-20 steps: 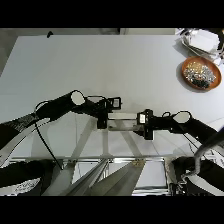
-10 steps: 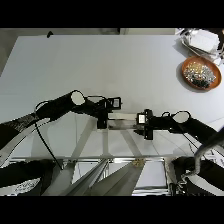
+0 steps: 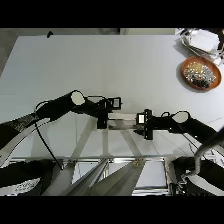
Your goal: Fold the box and place the chain.
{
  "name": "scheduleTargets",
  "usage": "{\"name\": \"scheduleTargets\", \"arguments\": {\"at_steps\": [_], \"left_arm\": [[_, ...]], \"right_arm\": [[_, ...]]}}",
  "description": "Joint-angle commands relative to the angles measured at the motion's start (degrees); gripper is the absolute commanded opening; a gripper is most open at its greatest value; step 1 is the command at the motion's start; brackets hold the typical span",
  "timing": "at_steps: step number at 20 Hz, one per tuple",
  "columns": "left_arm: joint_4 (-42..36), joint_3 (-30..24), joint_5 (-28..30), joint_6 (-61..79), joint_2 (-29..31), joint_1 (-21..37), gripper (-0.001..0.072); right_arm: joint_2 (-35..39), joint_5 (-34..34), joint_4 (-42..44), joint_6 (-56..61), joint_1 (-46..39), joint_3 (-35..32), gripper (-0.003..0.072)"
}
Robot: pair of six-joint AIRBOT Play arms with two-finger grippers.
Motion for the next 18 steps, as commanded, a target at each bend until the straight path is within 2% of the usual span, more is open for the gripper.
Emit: {"name": "scheduleTargets", "arguments": {"at_steps": [1,2,3,18], "left_arm": [[0.0,0.0,0.0,0.0,0.0,0.0,0.001],[0.0,0.0,0.0,0.0,0.0,0.0,0.001],[0.0,0.0,0.0,0.0,0.0,0.0,0.001],[0.0,0.0,0.0,-0.1,0.0,0.0,0.0009]], "right_arm": [[0.0,-0.1,-0.5,0.0,0.0,0.0,0.0366],[0.0,-0.1,-0.5,0.0,0.0,0.0,0.0327],[0.0,-0.1,-0.5,0.0,0.0,0.0,0.0318],[0.0,0.0,-0.4,0.0,0.0,0.0,0.0321]]}}
